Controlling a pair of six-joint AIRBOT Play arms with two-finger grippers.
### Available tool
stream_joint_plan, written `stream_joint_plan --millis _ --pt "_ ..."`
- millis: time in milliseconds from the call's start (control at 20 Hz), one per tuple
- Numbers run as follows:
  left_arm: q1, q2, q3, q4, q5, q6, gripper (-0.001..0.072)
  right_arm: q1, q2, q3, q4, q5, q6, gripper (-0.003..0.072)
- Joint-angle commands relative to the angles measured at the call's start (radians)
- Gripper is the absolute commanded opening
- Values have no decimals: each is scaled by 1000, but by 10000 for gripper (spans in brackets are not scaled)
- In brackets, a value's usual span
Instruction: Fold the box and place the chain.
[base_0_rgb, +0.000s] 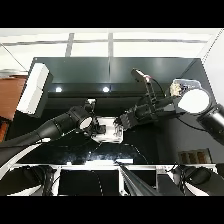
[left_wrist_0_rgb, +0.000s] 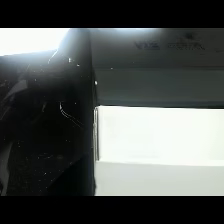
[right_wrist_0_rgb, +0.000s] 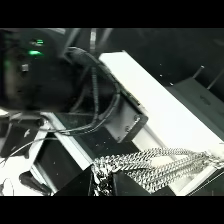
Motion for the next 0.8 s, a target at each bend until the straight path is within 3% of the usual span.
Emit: stream_joint_plan --millis 0,50,100,150,200,250,450,600,700,750 --pt "0 1 1 0 0 0 29 1 -1 -38 8 -44 0 22" --pt "0 1 1 0 0 0 30 1 -1 -38 8 -45 0 23" --pt "0 1 1 0 0 0 29 1 -1 -38 8 -51 0 83" --pt "0 1 1 0 0 0 29 0 -1 -38 8 -60 0 301" --pt "0 1 1 0 0 0 30 0 -1 -38 7 -66 -1 469" --pt "0 1 1 0 0 0 29 -2 -1 -37 -2 -68 -8 546" --pt "0 1 1 0 -1 0 30 -139 15 -31 -109 63 -52 543" --pt "1 1 1 0 0 0 29 -304 38 -33 -368 144 -68 543" --pt "1 1 1 0 0 0 30 -376 36 -72 -565 91 -78 546" --pt "1 1 1 0 0 0 29 -397 32 -107 -609 48 -91 657"
